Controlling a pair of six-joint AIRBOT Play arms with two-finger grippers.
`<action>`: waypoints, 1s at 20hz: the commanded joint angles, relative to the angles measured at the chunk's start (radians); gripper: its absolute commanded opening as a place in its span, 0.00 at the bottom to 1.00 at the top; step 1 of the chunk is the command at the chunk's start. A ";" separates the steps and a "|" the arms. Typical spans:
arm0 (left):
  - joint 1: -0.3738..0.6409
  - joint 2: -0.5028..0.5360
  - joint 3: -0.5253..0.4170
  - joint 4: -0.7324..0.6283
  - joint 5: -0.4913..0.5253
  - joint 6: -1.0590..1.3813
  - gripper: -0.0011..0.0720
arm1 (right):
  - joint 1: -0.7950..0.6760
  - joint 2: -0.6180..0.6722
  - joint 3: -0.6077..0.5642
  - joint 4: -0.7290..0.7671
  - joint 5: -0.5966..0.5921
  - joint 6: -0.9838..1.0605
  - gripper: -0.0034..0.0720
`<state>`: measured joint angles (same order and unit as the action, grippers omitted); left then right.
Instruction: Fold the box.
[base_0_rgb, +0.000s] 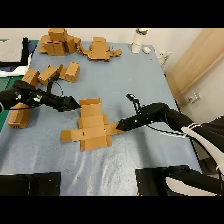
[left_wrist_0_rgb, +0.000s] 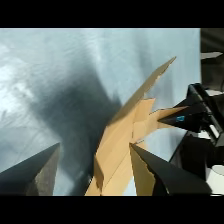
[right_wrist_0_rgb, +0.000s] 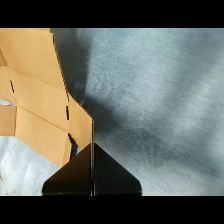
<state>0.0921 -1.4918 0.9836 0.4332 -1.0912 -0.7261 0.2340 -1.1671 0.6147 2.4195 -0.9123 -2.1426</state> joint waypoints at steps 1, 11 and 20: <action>-0.003 -0.079 -0.012 -0.180 -0.026 0.164 0.91 | 0.018 0.007 -0.006 -0.003 0.013 -0.004 0.05; -0.051 -0.167 -0.005 -0.213 -0.180 0.319 0.57 | 0.018 0.007 -0.006 -0.005 0.014 -0.004 0.05; -0.082 -0.168 0.010 -0.200 -0.174 0.374 0.08 | 0.018 0.007 -0.006 -0.026 0.019 -0.004 0.05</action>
<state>0.0208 -1.6585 0.9905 0.2276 -1.2652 -0.3744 0.2516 -1.1603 0.6090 2.4004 -0.8974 -2.1468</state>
